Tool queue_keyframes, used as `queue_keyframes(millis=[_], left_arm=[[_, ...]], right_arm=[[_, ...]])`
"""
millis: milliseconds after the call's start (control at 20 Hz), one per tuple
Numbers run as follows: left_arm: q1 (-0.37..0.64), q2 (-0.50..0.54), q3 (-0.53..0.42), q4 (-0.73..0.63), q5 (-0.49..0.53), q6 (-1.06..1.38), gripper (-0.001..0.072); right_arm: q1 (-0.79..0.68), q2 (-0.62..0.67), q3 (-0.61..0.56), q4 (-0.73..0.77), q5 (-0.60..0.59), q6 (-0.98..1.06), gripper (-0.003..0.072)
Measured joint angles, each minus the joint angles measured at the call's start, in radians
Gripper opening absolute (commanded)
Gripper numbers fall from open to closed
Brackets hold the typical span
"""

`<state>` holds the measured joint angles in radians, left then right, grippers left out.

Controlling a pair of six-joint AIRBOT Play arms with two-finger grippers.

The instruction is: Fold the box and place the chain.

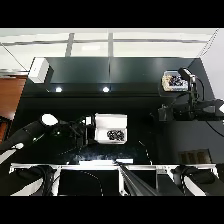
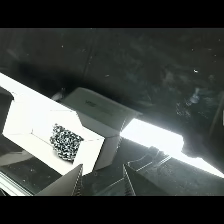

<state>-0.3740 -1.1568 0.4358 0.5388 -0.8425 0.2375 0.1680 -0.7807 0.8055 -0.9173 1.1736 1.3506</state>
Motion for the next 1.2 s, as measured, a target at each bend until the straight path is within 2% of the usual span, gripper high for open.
queue_keyframes(millis=[500,550,600,700,750,800,850,1050,1200], left_arm=[[-0.031,0.000,0.000,0.006,0.003,0.012,0.0699],[-0.035,0.000,0.000,0.006,0.006,0.014,0.0667],[-0.038,0.000,0.000,0.006,0.006,0.014,0.0581],[-0.041,0.000,0.000,0.006,0.009,0.016,0.0316],[-0.042,0.000,0.000,0.006,0.009,0.016,0.0288],[-0.042,0.000,0.000,0.007,0.010,0.016,0.0288],[-0.043,0.000,0.000,0.007,0.010,0.016,0.0288],[-0.043,0.000,0.000,0.008,0.011,0.016,0.0289],[-0.044,0.000,0.000,0.009,0.011,0.016,0.0289]], right_arm=[[0.000,0.000,0.000,0.000,-0.006,0.000,0.0314],[0.000,0.000,0.000,0.000,-0.006,0.000,0.0314],[0.000,0.000,0.000,0.000,-0.008,0.000,0.0314],[0.002,0.000,0.000,-0.001,-0.010,0.000,0.0314],[0.005,0.000,0.000,-0.001,-0.017,0.000,0.0316],[0.012,0.000,0.000,-0.002,-0.032,0.000,0.0423],[0.026,-0.002,0.000,-0.003,-0.055,0.000,0.0720],[0.110,-0.066,0.006,0.003,-0.172,0.005,0.0720],[0.169,-0.203,0.055,0.008,-0.237,0.006,0.0720]])
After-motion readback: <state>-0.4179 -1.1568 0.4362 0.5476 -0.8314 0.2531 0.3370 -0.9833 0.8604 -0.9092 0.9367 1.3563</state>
